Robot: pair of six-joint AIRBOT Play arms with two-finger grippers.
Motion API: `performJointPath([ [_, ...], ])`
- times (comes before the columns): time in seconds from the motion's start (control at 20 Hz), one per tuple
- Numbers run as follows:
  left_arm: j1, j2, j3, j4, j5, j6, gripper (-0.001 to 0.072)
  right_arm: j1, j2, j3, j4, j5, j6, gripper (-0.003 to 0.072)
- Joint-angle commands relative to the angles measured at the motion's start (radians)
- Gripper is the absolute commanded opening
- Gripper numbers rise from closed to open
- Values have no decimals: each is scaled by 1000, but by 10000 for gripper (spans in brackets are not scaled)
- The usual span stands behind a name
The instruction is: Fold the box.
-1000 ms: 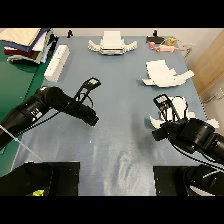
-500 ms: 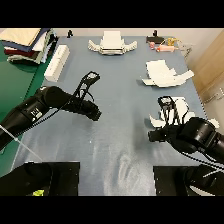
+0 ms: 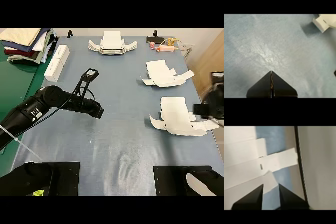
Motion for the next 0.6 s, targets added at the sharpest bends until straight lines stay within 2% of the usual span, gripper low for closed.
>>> performJointPath([
  [0.0, 0, 0, 0, -16, 2, -18, 17, -402, -180, 162, 246, 2, -212, 339],
  [0.05, 0, 0, 0, -16, 2, -18, 17, -462, -230, 192, 343, 14, -254, 426],
  [0.1, 0, 0, 0, -16, 1, -19, 17, -504, -279, 221, 421, 20, -298, 449],
  [0.2, 0, 0, 0, -16, -8, -45, 24, -536, -376, 284, 444, 8, -333, 449],
  [0.25, 0, 0, 0, -16, -14, -46, 270, -546, -422, 317, 426, -5, -346, 450],
  [0.3, 0, 0, 0, -16, -15, -73, 570, -560, -469, 356, 422, -19, -365, 450],
  [0.35, 1, 0, 0, -16, -17, -101, 595, -570, -511, 390, 425, -27, -381, 450],
  [0.55, 1, 0, 0, -16, -51, -130, 595, -620, -641, 465, 430, -35, -489, 450],
])
